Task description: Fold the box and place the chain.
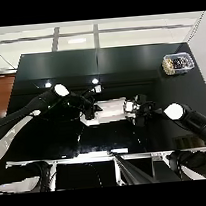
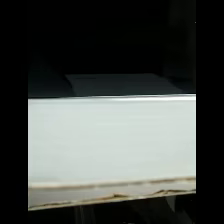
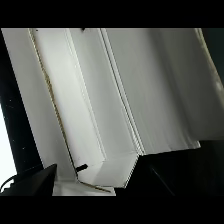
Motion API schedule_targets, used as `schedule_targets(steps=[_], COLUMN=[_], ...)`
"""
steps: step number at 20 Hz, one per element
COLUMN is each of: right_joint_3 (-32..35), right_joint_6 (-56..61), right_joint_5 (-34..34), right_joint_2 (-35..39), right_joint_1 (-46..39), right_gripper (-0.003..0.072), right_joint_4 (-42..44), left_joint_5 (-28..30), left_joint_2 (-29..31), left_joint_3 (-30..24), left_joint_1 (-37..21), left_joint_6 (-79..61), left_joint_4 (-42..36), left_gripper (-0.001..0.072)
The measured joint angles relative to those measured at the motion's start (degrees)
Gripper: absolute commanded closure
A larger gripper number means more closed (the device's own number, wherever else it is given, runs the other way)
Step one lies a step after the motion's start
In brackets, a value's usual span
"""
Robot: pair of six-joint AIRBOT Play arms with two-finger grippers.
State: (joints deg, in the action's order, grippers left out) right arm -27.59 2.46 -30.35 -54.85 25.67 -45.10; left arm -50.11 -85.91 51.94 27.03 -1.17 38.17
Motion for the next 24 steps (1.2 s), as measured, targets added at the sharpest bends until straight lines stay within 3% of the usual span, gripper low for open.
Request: schedule_targets(steps=[12,14,15,24], right_joint_3=[-0.17,-0.17,-0.17,-0.17], right_joint_6=[-3.78,-4.35,-5.03,-12.85], right_joint_5=[-4.2,-5.38,-5.73,-7.82], right_joint_2=[-1.57,-2.73,-3.37,-9.88], right_joint_1=[-2.21,-2.45,-2.51,-2.67], right_gripper=[0.0029,0.0036,0.0077,0.0077], right_joint_4=[9.53,11.82,13.35,17.18], left_joint_5=[-1.29,-1.31,-1.29,-1.31], left_joint_2=[1.38,1.49,1.51,1.53], left_joint_3=[0.0,0.0,0.0,0.0], left_joint_1=[0.44,0.46,0.48,0.48], left_joint_6=[-5.97,-6.08,-6.21,-6.23], left_joint_4=[1.44,1.66,1.7,1.88], left_gripper=[0.0677,0.0677,0.0677,0.0676])
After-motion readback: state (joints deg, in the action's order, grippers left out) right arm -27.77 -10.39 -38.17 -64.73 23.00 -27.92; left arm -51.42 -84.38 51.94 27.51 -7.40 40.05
